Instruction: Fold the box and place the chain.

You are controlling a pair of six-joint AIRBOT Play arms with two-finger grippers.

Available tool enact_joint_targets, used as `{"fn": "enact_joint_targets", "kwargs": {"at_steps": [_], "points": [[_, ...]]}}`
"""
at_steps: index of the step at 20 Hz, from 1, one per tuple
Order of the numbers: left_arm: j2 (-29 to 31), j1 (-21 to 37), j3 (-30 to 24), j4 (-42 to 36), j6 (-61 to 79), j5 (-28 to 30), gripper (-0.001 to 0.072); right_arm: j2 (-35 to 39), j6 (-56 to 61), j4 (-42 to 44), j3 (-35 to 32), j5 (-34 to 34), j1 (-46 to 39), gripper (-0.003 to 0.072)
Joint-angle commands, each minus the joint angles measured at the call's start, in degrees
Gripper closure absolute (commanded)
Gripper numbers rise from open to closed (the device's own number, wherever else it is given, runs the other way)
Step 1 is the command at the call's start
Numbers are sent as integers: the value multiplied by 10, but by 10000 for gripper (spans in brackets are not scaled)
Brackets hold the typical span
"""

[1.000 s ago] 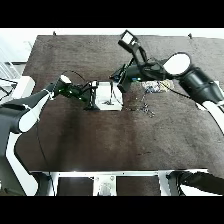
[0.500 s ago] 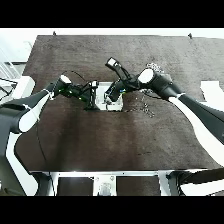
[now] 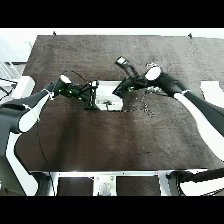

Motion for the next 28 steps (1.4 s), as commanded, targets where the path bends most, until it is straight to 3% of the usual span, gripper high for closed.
{"fn": "enact_joint_targets", "kwargs": {"at_steps": [1, 3, 5, 9, 12, 24, 28], "points": [[0, 0, 0, 0, 0, 0, 362, 47, -18, -19, 0, 107, -64, 174], [0, 0, 0, 0, 1, 0, 362, 47, -56, -36, -3, 164, -101, 175], [0, 0, 0, 0, 0, 0, 362, 42, -94, -75, -15, 174, -126, 190], [0, 0, 0, 0, 0, 0, 362, 21, -138, -134, -48, 174, -142, 196], [0, 0, 0, 0, 1, 0, 362, 1, -172, -146, -62, 172, -138, 284], [0, 0, 0, 0, 1, 1, 362, -44, -206, -195, -63, 138, -108, 282], [0, 0, 0, 0, 1, 1, 362, -58, -205, -208, -63, 129, -94, 390]]}}
